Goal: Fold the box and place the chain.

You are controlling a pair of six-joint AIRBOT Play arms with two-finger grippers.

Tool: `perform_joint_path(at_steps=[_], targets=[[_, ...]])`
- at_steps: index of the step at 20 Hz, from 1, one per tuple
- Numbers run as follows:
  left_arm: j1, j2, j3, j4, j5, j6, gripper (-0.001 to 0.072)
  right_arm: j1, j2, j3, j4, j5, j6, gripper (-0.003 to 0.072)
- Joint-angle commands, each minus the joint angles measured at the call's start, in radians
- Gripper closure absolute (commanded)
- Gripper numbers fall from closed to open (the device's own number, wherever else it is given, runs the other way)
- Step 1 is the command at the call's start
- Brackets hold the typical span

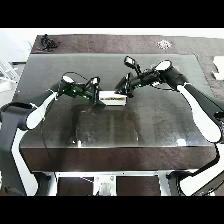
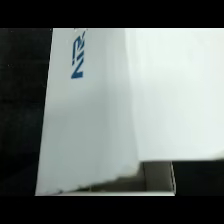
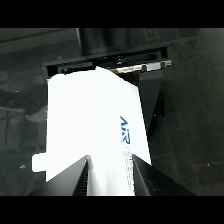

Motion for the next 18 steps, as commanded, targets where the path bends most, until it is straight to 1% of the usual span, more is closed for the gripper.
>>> perform_joint_path(at_steps=[1,4,8,15,18], targets=[[0.001,0.000,0.000,0.000,0.000,0.000,0.0251,0.004,0.000,-0.016,0.011,-0.022,-0.048,0.0334],[0.000,0.000,0.000,0.000,0.000,0.000,0.0251,0.004,0.000,-0.016,0.011,-0.018,-0.067,0.0335],[0.001,0.000,0.000,0.000,0.001,0.000,0.0250,0.005,-0.002,-0.016,0.010,0.031,-0.071,0.0336],[0.001,0.000,0.000,0.000,0.002,0.000,0.0251,0.028,-0.015,-0.015,0.000,0.031,-0.097,0.0338],[0.001,0.000,0.000,0.000,0.004,0.000,0.0251,0.028,-0.016,-0.016,-0.025,0.004,-0.097,0.0338]])
